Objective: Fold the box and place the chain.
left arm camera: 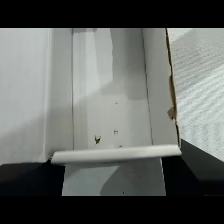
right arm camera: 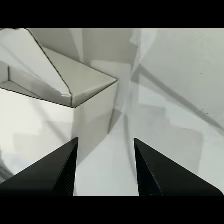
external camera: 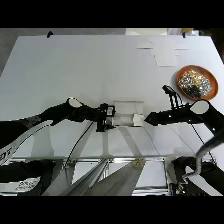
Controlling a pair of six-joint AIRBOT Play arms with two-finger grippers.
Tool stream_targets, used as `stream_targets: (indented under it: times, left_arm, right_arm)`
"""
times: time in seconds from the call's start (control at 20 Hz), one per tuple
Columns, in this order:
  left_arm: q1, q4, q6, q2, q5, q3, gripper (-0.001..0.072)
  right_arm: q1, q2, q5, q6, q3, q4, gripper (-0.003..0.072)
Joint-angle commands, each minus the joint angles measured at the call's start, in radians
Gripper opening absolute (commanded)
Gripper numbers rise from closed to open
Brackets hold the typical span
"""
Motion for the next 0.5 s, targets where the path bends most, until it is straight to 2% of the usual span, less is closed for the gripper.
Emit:
stream_targets:
  times: [0.0,0.2,0.45]
  left_arm:
    - [0.001,0.0,0.0,0.001,0.0,0.0,0.001]
    - [0.001,0.0,0.0,0.001,0.0,0.0,0.001]
    - [0.001,0.0,0.0,0.001,0.0,0.0,0.001]
  right_arm:
    - [0.001,0.01,0.005,-0.005,0.0,0.042,0.0398]
    - [0.066,0.01,-0.011,0.0,0.0,0.046,0.0397]
    - [0.187,-0.024,-0.132,0.129,0.009,0.011,0.039]
